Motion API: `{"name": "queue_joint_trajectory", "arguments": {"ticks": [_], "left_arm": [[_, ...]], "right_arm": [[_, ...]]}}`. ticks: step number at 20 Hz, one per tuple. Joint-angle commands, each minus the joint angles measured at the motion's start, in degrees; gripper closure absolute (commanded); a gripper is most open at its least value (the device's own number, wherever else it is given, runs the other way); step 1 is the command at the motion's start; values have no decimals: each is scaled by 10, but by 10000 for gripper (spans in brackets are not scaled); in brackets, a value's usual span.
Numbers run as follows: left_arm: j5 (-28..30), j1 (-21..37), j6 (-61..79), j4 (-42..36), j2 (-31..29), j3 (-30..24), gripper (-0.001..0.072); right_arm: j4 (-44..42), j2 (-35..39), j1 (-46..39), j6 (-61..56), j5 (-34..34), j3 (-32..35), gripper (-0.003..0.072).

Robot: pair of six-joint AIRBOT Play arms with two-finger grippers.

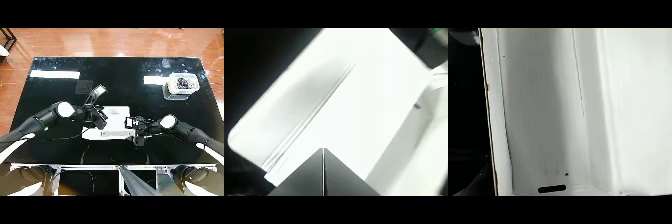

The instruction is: Fold the box and place the chain.

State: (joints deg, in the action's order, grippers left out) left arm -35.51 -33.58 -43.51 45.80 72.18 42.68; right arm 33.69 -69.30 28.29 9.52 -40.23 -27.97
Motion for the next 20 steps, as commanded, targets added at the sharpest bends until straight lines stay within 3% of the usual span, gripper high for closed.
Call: {"name": "queue_joint_trajectory", "arguments": {"ticks": [1,6,9,10,11,12,15,18,20], "left_arm": [[3,0,0,23,30,0,690],[-43,31,-21,102,-48,16,690],[-157,66,-25,105,-114,16,667],[-203,76,-34,108,-128,16,526],[-244,86,-55,112,-136,14,267],[-274,91,-93,120,-137,12,69],[-327,85,-63,146,-132,-6,69],[-284,63,100,143,-132,-51,70],[-226,54,157,142,-132,-80,70]], "right_arm": [[0,0,0,0,0,0,220],[0,0,0,0,0,0,220],[0,0,0,0,0,0,220],[0,0,0,0,0,0,220],[0,0,0,0,0,0,220],[0,0,0,0,0,0,220],[0,0,0,0,0,0,219],[0,0,0,-1,1,0,220],[0,0,0,-1,1,0,220]]}}
